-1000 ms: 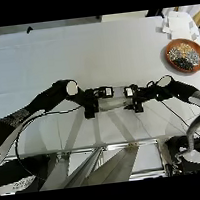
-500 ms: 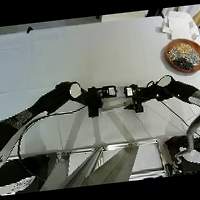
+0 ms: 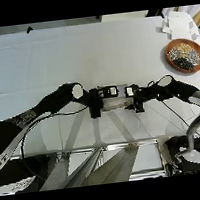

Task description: Fold the box and place the chain.

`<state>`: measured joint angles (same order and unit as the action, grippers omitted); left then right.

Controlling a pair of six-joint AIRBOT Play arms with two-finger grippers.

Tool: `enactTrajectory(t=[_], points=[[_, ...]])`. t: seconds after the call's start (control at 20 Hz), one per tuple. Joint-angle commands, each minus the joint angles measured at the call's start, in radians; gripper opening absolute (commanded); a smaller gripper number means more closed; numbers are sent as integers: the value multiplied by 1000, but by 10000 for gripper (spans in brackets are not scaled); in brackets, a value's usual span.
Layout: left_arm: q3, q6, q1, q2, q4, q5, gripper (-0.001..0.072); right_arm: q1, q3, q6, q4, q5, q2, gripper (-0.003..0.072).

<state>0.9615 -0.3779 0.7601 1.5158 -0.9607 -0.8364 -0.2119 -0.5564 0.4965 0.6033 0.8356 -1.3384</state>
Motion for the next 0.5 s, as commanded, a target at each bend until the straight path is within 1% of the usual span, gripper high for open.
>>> enactTrajectory(t=[0.0, 0.1, 0.2, 0.25, 0.35, 0.45], points=[[0, -35, -3, -11, -4, -35, 3, -1, 0, 1, -1, -2, 0, 411], [0, -133, -15, -42, -51, -43, 2, -1, 0, 1, -1, -2, 0, 411], [0, -290, -40, -89, -129, -50, 2, -1, 0, 1, -1, -2, 0, 411], [0, -366, -56, -116, -165, -69, 2, -1, 0, 2, -1, -2, 0, 411], [0, -519, -95, -177, -219, -143, 2, -1, 0, 1, -1, -2, 0, 411], [0, -641, -141, -227, -243, -224, 2, -1, 0, 1, -1, -2, 0, 411]])
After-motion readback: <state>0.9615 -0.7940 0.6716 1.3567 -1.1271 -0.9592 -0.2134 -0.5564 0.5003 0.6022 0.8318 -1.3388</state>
